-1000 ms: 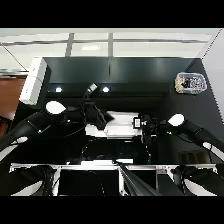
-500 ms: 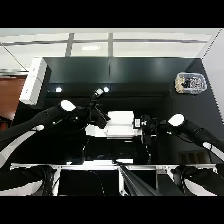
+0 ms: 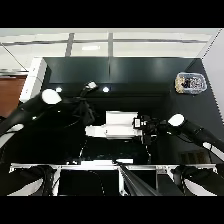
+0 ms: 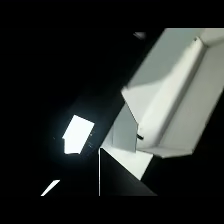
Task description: Fold the box and place the chain.
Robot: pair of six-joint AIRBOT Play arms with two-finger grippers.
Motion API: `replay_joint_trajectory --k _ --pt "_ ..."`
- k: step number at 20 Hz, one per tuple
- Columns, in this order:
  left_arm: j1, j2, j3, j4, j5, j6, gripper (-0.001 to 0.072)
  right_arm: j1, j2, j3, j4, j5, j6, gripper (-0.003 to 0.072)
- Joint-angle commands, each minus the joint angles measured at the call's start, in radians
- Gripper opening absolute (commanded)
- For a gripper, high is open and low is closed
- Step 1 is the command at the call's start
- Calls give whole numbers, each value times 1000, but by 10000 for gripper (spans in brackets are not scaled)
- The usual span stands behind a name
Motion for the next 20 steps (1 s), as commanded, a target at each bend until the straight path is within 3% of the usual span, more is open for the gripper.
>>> replay_joint_trajectory --k 1,2,3,4,9,13,15,18,20 --pt "90 95 -97 -88 -134 179 30 1 -1 0 0 0 0 474" --pt "89 92 -127 -92 -133 280 145 1 -1 0 0 0 0 473" --pt "79 90 -152 -89 -108 396 481 0 -1 0 0 0 0 473" --pt "63 88 -176 -89 -56 493 708 0 -1 0 0 0 0 473" --pt "-76 14 -187 -62 184 596 698 0 -1 0 0 0 0 473" --pt "-171 -50 -159 -68 218 596 670 0 -1 0 0 0 0 474" --pt "-197 -68 -156 -94 233 596 459 0 -1 1 0 0 0 474" --pt "-203 -76 -156 -133 232 592 214 0 -1 0 0 0 0 473" --pt "-203 -76 -156 -138 248 592 171 0 -1 0 0 0 0 473"
